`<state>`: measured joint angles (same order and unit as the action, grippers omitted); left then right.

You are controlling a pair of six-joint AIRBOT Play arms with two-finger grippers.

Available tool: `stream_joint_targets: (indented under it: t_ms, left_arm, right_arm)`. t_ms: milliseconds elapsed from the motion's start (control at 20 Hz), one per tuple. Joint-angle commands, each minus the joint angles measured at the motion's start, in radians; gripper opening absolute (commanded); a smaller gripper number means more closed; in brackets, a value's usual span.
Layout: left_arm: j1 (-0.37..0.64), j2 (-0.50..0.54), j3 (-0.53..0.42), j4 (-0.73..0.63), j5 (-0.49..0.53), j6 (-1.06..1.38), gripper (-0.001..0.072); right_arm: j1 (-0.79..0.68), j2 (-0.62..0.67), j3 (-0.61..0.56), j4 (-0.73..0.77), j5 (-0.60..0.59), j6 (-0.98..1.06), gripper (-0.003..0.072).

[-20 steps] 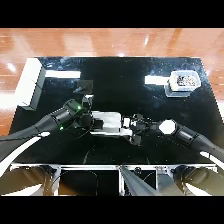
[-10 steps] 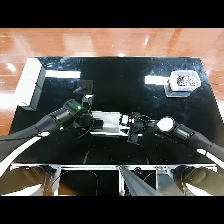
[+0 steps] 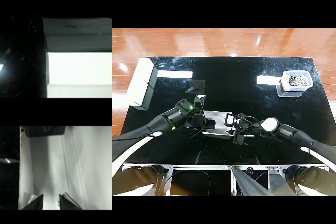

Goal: Fold the box and place the chain.

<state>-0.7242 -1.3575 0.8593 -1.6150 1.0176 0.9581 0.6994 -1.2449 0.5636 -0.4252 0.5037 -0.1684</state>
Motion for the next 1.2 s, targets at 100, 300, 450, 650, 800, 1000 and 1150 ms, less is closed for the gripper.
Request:
stream_joint_targets:
  t_ms: [100,300,450,650,800,1000,1150]
  left_arm:
    - [0.0,0.0,0.0,-0.003,0.003,-0.001,0.0023]
    - [0.0,0.0,0.0,-0.003,0.003,-0.001,0.0023]
    - [0.0,0.0,0.0,-0.01,0.003,-0.001,0.0023]
    - [0.0,0.0,0.0,-0.01,0.003,-0.001,0.0023]
    - [0.0,0.0,0.0,-0.01,0.003,-0.001,0.0023]
    - [0.0,0.0,0.0,-0.01,0.003,-0.001,0.0023]
    - [0.0,0.0,0.0,-0.012,0.003,-0.002,0.0023]
  right_arm:
    - [0.019,-0.016,0.014,0.01,-0.023,-0.001,0.025]
    - [0.019,-0.016,0.014,0.01,-0.022,0.0,0.0449]
    - [0.019,-0.016,0.014,0.009,-0.015,0.0,0.0289]
    - [0.019,-0.016,0.014,0.009,-0.015,0.0,0.0438]
    - [0.017,-0.016,0.014,0.006,-0.015,0.003,0.0128]
    - [-0.077,0.018,0.014,-0.05,0.058,0.124,0.0131]
    - [-0.208,0.092,0.014,-0.154,0.224,0.256,0.0131]
